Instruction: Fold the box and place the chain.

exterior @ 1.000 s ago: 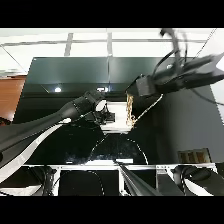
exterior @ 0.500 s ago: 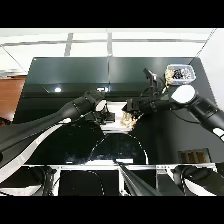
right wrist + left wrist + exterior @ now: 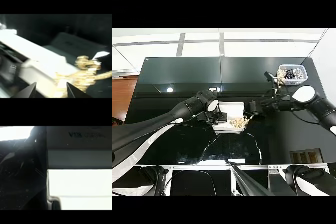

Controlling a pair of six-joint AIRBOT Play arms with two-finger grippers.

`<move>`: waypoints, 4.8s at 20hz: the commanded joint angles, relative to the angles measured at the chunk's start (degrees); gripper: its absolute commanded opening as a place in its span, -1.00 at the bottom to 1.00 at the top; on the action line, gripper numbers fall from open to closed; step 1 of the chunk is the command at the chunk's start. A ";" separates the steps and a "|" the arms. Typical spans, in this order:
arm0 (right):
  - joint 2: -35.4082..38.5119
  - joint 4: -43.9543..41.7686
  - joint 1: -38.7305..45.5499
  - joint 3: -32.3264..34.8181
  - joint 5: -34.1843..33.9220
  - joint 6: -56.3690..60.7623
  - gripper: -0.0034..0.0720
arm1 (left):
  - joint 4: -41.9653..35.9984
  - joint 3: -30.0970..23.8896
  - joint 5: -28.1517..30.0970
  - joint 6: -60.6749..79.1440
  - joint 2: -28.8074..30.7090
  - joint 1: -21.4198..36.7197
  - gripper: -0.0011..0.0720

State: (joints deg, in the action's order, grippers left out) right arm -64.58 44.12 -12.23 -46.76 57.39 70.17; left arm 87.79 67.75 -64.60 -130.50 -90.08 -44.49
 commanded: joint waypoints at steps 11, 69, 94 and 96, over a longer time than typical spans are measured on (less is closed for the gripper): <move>-4.98 10.21 1.95 7.34 -22.56 -57.00 0.99 | 0.00 0.00 -0.07 0.02 0.04 -0.04 -0.89; 11.96 -7.04 10.97 -36.87 17.81 2.64 -0.86 | 0.00 0.00 -0.02 0.02 0.04 -0.04 -0.89; 3.43 -3.13 -5.25 -26.10 16.76 2.36 -0.86 | 0.02 0.00 0.02 0.02 0.04 -0.04 -0.89; 3.30 -2.93 -5.09 -21.55 14.62 2.25 -0.86 | 0.02 0.00 0.02 0.02 0.04 -0.02 -0.89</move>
State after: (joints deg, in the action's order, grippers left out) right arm -60.99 40.01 -17.30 -73.76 74.37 72.55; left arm 87.77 67.75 -64.64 -130.50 -90.08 -44.49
